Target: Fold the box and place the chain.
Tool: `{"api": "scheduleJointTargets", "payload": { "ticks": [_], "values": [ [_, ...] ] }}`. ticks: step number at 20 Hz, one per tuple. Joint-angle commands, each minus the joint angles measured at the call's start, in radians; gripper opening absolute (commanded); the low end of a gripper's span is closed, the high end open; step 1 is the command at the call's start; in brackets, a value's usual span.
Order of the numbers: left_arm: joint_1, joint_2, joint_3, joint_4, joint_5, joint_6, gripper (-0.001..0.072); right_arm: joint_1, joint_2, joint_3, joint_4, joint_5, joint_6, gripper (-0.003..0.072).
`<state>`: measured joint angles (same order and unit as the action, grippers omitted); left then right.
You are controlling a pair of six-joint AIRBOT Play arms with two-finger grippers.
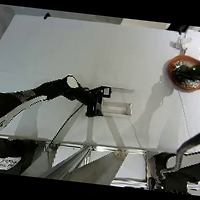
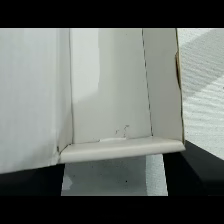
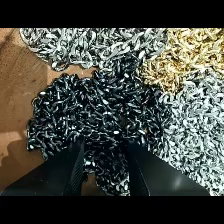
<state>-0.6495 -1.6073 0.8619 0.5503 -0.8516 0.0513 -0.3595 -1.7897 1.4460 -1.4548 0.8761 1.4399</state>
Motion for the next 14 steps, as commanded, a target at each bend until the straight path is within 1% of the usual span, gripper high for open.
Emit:
{"api": "scheduleJointTargets", "payload": {
  "ticks": [1, 7, 9, 14],
  "values": [
    [0.0, 0.001, 0.0, 0.0, 0.025, 0.0, 0.0203, 0.0, -0.001, 0.0, -0.004, 0.011, 0.003, 0.0293],
    [0.0, 0.001, 0.0, 0.0, 0.025, 0.0, 0.0203, 0.0, 0.056, 0.0, -0.04, 0.037, -0.001, 0.0292],
    [0.0, 0.001, 0.0, 0.0, 0.025, 0.0, 0.0203, -0.004, 0.052, 0.0, -0.052, 0.063, -0.001, 0.0292],
    [0.0, 0.0, 0.0, 0.0, 0.025, 0.0, 0.0203, -0.025, 0.008, 0.0, -0.02, 0.059, 0.003, 0.0291]
  ]
}}
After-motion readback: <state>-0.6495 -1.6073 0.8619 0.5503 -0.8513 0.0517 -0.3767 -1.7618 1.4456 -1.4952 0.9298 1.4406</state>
